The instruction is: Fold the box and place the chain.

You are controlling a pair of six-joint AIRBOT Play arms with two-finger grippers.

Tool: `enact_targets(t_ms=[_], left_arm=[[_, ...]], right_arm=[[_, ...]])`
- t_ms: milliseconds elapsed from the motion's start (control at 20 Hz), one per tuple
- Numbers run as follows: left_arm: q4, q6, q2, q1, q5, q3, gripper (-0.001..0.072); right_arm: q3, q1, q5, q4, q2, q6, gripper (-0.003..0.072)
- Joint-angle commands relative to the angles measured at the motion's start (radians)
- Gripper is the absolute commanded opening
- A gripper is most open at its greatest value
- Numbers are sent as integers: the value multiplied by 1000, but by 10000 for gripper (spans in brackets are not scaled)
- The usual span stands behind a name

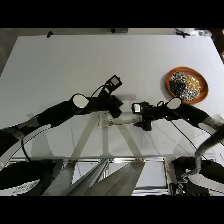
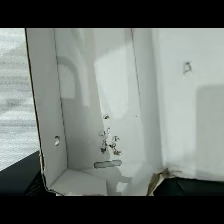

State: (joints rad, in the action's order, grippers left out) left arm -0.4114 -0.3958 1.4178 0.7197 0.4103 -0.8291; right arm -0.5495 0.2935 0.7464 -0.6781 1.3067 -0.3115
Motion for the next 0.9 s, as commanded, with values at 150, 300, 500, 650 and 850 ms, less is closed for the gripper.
enact_targets(t_ms=[150, 300, 500, 650, 850], left_arm=[[-70, -129, 63, 2, 55, 1, 3], [-69, -128, 48, 2, 60, 0, 5], [-164, -129, -74, -31, 74, 0, 4], [-332, -168, -203, -87, 199, 0, 5], [-587, -191, -290, -113, 536, 1, 70]], right_arm=[[1, -1, 1, 0, -1, 0, 554], [1, -1, 1, 0, -1, 0, 554], [1, -1, 1, 0, -1, 0, 554], [1, 0, 1, 0, -1, 0, 554], [1, 0, 1, 0, -1, 0, 554]])
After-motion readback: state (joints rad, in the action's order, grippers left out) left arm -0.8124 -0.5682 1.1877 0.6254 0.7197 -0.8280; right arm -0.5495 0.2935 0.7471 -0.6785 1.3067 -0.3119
